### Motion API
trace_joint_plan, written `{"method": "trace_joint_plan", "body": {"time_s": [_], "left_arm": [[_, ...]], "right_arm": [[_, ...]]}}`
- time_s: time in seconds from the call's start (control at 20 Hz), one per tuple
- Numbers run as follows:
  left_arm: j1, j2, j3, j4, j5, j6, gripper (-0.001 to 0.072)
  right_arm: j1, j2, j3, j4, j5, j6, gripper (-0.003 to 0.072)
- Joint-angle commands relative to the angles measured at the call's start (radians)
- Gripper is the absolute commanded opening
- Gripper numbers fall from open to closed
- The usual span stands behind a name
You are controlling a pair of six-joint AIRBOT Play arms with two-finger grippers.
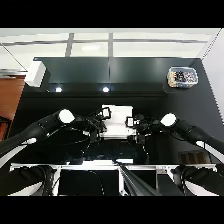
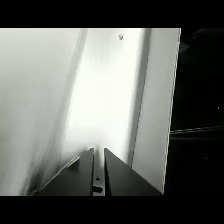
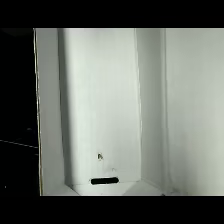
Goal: Fold the box and place the chain.
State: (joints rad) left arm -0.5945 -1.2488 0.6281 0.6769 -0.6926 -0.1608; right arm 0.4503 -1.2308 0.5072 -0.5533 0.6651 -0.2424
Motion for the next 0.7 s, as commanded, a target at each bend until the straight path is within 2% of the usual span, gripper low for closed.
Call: {"method": "trace_joint_plan", "body": {"time_s": [0.0,0.05,0.1,0.3,0.35,0.4,0.55,0.65], "left_arm": [[0.001,-0.006,0.002,0.006,0.002,0.000,0.0346],[0.001,-0.006,0.003,0.007,0.002,0.000,0.0420],[0.001,-0.005,0.004,0.016,-0.004,0.000,0.0349],[0.001,-0.001,0.004,0.029,-0.018,0.000,0.0346],[0.001,0.004,0.005,0.032,-0.023,0.000,0.0159],[0.002,0.018,0.010,0.064,-0.033,-0.002,0.0027],[0.034,0.115,0.022,0.148,-0.083,-0.033,0.0026],[0.101,0.211,0.022,0.235,-0.086,-0.184,0.0026]], "right_arm": [[0.000,0.000,0.000,0.000,0.001,-0.001,0.0065],[0.000,0.000,0.000,0.000,0.000,-0.001,0.0065],[0.000,0.000,0.000,0.000,0.000,-0.001,0.0065],[0.000,0.000,0.000,0.000,0.000,-0.001,0.0065],[0.000,0.000,0.000,0.000,0.000,-0.001,0.0065],[0.000,0.000,0.000,0.000,0.000,-0.001,0.0065],[0.000,0.000,0.000,0.000,0.001,-0.001,0.0065],[0.000,0.000,0.000,0.000,0.001,-0.001,0.0065]]}}
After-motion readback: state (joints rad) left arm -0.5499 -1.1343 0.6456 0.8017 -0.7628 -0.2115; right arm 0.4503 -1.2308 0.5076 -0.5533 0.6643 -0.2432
